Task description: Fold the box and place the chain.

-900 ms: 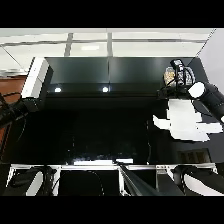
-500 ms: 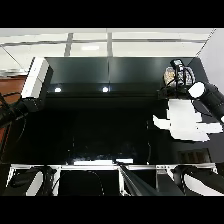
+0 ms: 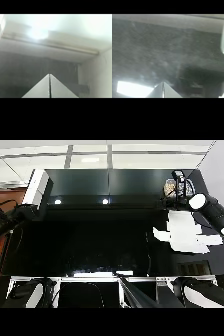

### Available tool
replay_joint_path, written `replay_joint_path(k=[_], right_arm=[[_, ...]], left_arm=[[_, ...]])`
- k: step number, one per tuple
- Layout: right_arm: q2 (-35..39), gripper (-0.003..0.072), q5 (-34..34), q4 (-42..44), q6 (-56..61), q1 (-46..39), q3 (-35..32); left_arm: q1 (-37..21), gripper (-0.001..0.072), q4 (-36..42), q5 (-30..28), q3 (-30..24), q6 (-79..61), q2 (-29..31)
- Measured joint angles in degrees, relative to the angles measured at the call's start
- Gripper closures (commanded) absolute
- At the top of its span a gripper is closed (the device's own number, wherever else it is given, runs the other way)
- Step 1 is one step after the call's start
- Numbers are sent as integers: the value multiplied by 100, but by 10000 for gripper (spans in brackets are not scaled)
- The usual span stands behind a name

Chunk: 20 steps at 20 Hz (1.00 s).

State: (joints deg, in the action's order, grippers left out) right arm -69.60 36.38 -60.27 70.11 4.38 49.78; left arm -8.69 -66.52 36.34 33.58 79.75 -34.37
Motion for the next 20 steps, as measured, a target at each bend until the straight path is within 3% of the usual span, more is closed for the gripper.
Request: replay_joint_path(k=[1, 3, 4, 5, 6, 11, 16, 20], right_arm=[[2, -34, 37, 127, -7, -17, 31], [7, -34, 348, 92, 7, -166, 170], [9, -34, 566, -68, 66, -315, 291], [9, -34, 890, -343, 186, -553, 442], [9, -34, 1174, -671, 295, -846, 588], [-31, -34, 2124, -1788, 557, -3418, 970], [-509, -34, 2527, -933, -476, -6067, 1047], [-1176, -34, 3165, -11, -1827, -7064, 1113]], left_arm=[[0, 678, 0, -98, 0, 2, -48], [0, 674, 37, -234, 0, 0, -155], [0, 593, 81, -275, 0, 0, -208], [7, 366, 127, -278, 0, 0, -267], [17, 20, 168, -282, 0, 0, -319], [162, 4, 267, -81, 0, 13, -612], [352, 4, 284, 155, 0, 0, -887], [568, 5, 293, 192, 0, -26, -1088]])
